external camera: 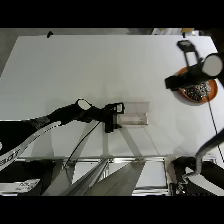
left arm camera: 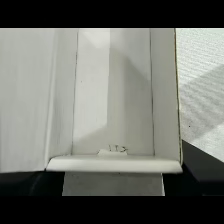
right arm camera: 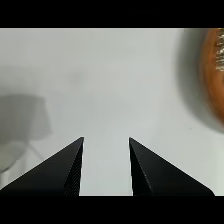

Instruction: Fold the box and place the chain.

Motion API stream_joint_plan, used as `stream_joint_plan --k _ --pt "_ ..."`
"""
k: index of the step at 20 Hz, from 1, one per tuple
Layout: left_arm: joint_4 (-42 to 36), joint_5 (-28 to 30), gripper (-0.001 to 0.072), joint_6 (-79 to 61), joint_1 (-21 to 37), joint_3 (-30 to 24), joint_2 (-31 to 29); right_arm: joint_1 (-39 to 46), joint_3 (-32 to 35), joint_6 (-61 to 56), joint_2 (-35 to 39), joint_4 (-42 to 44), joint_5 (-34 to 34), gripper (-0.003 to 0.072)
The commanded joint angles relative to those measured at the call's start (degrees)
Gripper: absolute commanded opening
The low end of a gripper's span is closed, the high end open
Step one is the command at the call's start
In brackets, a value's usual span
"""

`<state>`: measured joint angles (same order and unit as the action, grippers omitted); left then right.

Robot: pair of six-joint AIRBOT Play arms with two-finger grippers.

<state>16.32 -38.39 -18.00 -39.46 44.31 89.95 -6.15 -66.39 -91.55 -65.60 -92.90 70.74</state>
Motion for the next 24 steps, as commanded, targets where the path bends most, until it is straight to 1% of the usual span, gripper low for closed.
stream_joint_plan --k 1,4,7,10,12,15,18,21,23,24 --pt "0.0 0.0 0.0277 0.0 0.0 0.0 0.0 14.7 -2.2 5.9 -4.0 -2.1 -4.5 0.0286" --pt "0.0 0.0 0.0277 0.0 0.0 0.0 0.0 23.5 -2.2 8.0 -11.1 -1.8 -7.1 0.0286" --pt "0.0 0.0 0.0277 0.0 0.0 0.0 0.0 28.3 -2.2 9.2 -17.2 -1.7 -7.1 0.0286" --pt "0.0 0.0 0.0277 0.0 0.0 0.0 0.0 29.7 -2.2 9.4 -20.8 -0.8 -7.6 0.0286" --pt "0.0 0.0 0.0277 0.0 0.0 0.0 0.0 29.7 -2.2 9.6 -22.1 0.7 -9.6 0.0286" --pt "0.0 0.0 0.0277 0.0 0.0 0.0 0.0 29.7 -2.2 9.6 -23.7 3.5 -11.0 0.0246" --pt "0.0 0.0 0.0277 0.0 0.0 0.0 0.0 29.7 -2.2 10.0 -25.1 4.7 -10.9 0.0246" --pt "0.0 0.0 0.0277 0.0 0.0 0.0 0.0 29.7 -2.2 11.7 -25.1 6.4 -10.8 0.0204" --pt "0.0 0.0 0.0277 0.0 0.0 0.0 0.0 29.7 -2.2 11.8 -25.1 6.4 -10.5 0.0098" --pt "0.0 0.0 0.0277 0.0 0.0 0.0 0.0 29.7 -2.2 11.8 -25.1 6.4 -10.0 0.0063"
